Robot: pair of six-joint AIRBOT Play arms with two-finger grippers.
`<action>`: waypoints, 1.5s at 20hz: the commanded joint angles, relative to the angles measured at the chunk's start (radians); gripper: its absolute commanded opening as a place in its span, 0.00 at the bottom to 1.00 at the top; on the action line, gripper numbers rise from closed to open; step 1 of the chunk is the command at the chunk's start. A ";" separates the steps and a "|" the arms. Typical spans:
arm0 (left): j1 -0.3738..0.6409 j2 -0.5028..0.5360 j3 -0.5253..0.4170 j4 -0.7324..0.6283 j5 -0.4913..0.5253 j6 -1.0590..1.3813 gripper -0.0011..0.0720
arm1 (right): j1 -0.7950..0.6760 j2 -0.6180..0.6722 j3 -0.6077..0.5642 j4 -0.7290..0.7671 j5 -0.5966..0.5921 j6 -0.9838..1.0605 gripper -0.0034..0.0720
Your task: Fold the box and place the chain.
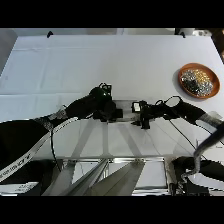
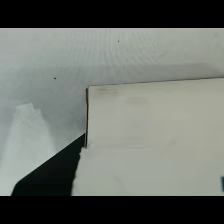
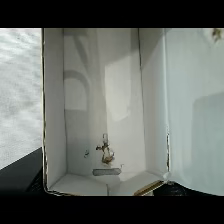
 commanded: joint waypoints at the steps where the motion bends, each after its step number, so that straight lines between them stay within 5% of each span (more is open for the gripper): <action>1: 0.001 0.002 0.001 0.002 0.014 0.003 0.15 | 0.000 0.000 0.000 0.002 0.000 0.005 0.57; 2: 0.001 0.002 0.001 0.004 0.014 0.004 0.03 | 0.000 0.000 0.000 0.002 0.000 0.005 0.57; 10: 0.001 0.002 0.001 0.003 0.025 -0.004 0.03 | 0.000 0.000 0.000 0.002 0.000 0.005 0.57; 14: 0.001 0.002 0.001 0.001 0.025 -0.002 0.12 | 0.000 0.000 0.000 0.002 0.000 0.005 0.57; 30: -0.002 0.002 0.001 0.000 0.020 0.000 0.12 | 0.000 0.000 0.000 0.002 0.000 0.005 0.57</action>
